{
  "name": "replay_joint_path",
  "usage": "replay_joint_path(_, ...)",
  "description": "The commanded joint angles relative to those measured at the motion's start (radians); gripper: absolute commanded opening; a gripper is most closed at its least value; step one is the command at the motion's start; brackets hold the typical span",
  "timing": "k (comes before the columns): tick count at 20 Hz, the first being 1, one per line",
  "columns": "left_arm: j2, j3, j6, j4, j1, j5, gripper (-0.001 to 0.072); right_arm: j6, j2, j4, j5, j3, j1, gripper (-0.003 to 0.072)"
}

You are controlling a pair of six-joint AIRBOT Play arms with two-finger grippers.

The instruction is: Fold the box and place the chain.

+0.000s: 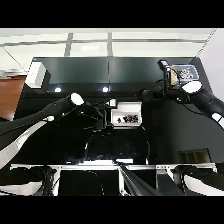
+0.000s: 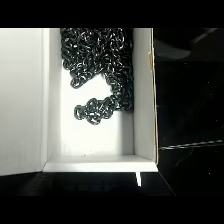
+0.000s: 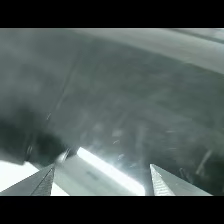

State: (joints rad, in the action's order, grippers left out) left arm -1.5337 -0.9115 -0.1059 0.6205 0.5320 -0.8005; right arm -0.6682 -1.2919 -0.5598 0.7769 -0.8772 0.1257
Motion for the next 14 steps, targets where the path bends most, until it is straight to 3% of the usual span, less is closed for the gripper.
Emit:
replay_joint_path(1,0.000,0.000,0.000,0.000,0.000,0.003,0.0385,0.287,-0.002,0.001,0.220,-0.053,-0.020,0.0712)
replay_joint_path(4,-0.001,0.000,0.000,0.000,0.000,0.003,0.0385,0.351,0.016,-0.050,0.362,-0.103,-0.038,0.0712)
replay_joint_path(7,-0.001,0.000,0.001,0.000,0.000,0.004,0.0385,0.351,0.016,-0.138,0.424,-0.100,-0.027,0.0712)
replay_joint_path(14,-0.001,0.000,0.000,0.000,0.000,0.003,0.0385,0.432,0.016,-0.176,0.387,-0.032,0.055,0.0712)
